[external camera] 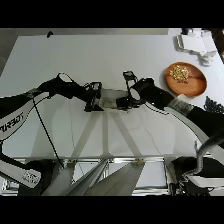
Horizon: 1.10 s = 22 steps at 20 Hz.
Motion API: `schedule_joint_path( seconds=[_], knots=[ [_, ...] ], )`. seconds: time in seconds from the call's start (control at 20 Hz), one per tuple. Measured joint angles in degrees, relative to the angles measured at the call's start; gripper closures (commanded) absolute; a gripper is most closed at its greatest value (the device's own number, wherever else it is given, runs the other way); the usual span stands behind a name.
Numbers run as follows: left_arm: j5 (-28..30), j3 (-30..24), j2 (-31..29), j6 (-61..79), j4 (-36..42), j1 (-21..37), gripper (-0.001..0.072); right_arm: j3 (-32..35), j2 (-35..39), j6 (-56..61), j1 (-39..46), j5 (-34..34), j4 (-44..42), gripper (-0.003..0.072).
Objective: Fold the box and place the chain.
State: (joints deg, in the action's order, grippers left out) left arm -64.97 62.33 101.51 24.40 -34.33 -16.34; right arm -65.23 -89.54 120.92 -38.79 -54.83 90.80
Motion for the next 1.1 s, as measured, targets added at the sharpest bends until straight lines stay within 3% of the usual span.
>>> schedule_joint_path(
  seconds=[0.1, 0.2, 0.35, 0.4, 0.55, 0.6, 0.7, 0.75, 1.1],
  knots=[
    [0.0, 0.0, 0.0, 0.0, 0.0, 0.0, 0.0450, -1.0, -0.7, 2.5, -0.8, 0.0, 0.8, 0.0426],
    [0.0, 0.0, 0.0, 0.0, 0.0, 0.0, 0.0450, -1.5, -1.1, 5.0, -1.2, -0.4, 1.6, 0.0518],
    [0.0, 0.0, 0.0, 0.0, 0.0, 0.0, 0.0450, -1.9, -1.4, 8.4, -1.4, -0.6, 1.9, 0.0537],
    [0.0, 0.0, 0.0, 0.0, 0.0, 0.0, 0.0450, -1.9, -1.4, 9.1, -1.5, -0.6, 1.9, 0.0674],
    [0.0, 0.0, 0.0, -0.2, 0.0, 0.1, 0.0450, -2.1, -1.5, 10.9, -1.6, -0.7, 2.1, 0.0674],
    [0.0, 0.0, 0.0, -0.2, 0.0, 0.1, 0.0450, -2.1, -1.5, 11.3, -1.6, -0.7, 2.0, 0.0561],
    [0.0, 0.0, 0.0, 0.0, -0.1, 0.1, 0.0450, -2.1, -1.4, 11.6, -1.6, 0.7, 1.0, 0.0141],
    [0.0, 0.0, 0.0, 0.0, 0.0, 0.0, 0.0450, -2.1, -1.2, 11.8, -1.6, 1.0, 0.4, 0.0058],
    [0.0, 0.0, 0.0, 0.0, 0.0, 0.0, 0.0450, -2.1, 8.3, 6.5, -1.3, -5.2, 0.3, 0.0060]
  ],
)
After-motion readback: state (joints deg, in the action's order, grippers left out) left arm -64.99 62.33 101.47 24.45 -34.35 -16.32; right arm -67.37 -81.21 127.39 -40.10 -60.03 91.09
